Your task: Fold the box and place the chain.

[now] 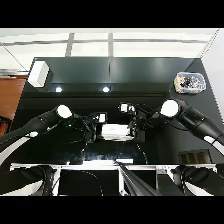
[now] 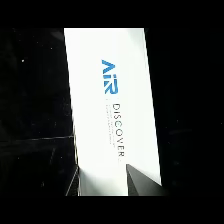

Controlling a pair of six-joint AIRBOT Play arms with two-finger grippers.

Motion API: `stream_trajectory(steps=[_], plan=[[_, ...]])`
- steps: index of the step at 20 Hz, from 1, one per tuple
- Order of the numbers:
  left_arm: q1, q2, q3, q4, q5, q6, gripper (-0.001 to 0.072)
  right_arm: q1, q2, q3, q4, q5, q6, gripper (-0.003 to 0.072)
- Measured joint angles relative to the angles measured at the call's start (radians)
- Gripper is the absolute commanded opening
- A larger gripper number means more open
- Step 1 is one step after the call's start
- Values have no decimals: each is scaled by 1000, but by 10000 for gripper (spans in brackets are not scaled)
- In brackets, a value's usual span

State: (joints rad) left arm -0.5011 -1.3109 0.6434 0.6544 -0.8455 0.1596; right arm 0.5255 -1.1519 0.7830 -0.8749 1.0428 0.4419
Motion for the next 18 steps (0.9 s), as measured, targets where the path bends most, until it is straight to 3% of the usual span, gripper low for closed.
stream_trajectory(steps=[8,13,14,15,18], plan=[[0,0,0,0,0,2,483,0,0,-27,8,-19,21,362],[0,0,0,0,0,2,483,-25,53,27,5,7,146,360],[0,0,0,0,0,1,483,-43,66,34,4,11,218,233],[0,0,0,0,0,1,482,-67,78,32,1,28,301,1],[0,0,0,0,0,0,483,-124,93,-45,97,57,463,10]])
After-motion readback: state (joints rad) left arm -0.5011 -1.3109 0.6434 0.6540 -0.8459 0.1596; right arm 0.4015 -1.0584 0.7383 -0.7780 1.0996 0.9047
